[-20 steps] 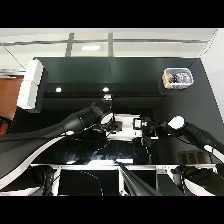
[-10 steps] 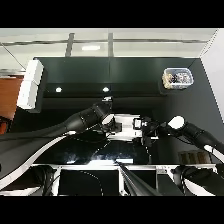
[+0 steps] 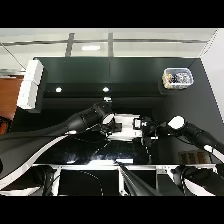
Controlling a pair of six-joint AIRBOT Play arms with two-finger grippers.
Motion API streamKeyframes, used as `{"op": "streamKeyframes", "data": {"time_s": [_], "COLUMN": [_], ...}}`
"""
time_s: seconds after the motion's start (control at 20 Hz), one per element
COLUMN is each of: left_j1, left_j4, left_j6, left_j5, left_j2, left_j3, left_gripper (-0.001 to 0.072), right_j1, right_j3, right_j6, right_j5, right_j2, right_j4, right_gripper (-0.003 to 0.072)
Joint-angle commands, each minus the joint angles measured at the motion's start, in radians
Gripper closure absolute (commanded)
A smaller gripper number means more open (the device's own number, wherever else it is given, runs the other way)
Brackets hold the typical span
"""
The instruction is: Fold the box and place the chain.
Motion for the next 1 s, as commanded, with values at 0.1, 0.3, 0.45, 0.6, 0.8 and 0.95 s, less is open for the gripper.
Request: {"op": "streamKeyframes", "data": {"time_s": [0.1,0.3,0.45,0.6,0.8,0.95], "left_j1": [-0.005,-0.003,0.003,-0.005,-0.026,-0.022], "left_j4": [0.007,0.012,0.018,0.015,0.015,0.018], "left_j6": [-0.005,-0.005,-0.005,-0.008,-0.009,-0.009], "left_j5": [-0.012,-0.016,-0.024,-0.027,-0.03,-0.03], "left_j2": [-0.007,-0.007,-0.008,-0.012,-0.029,-0.03], "left_j3": [0.018,0.037,0.037,0.037,0.037,0.037], "left_gripper": [0.0633,0.021,0.021,0.0212,0.0215,0.0224], "right_j1": [0.001,0.001,0.001,0.001,0.001,0.001], "right_j3": [0.0,0.0,0.0,0.0,0.0,0.0], "right_j6": [-0.001,-0.001,-0.001,-0.001,-0.001,-0.001], "right_j5": [0.0,0.001,0.001,0.001,0.001,0.002], "right_j2": [-0.001,-0.001,-0.001,-0.001,-0.001,-0.001], "right_j4": [0.0,0.0,0.0,0.0,0.0,0.0], "right_gripper": [0.0221,0.0221,0.0221,0.0221,0.0221,0.0221]}}
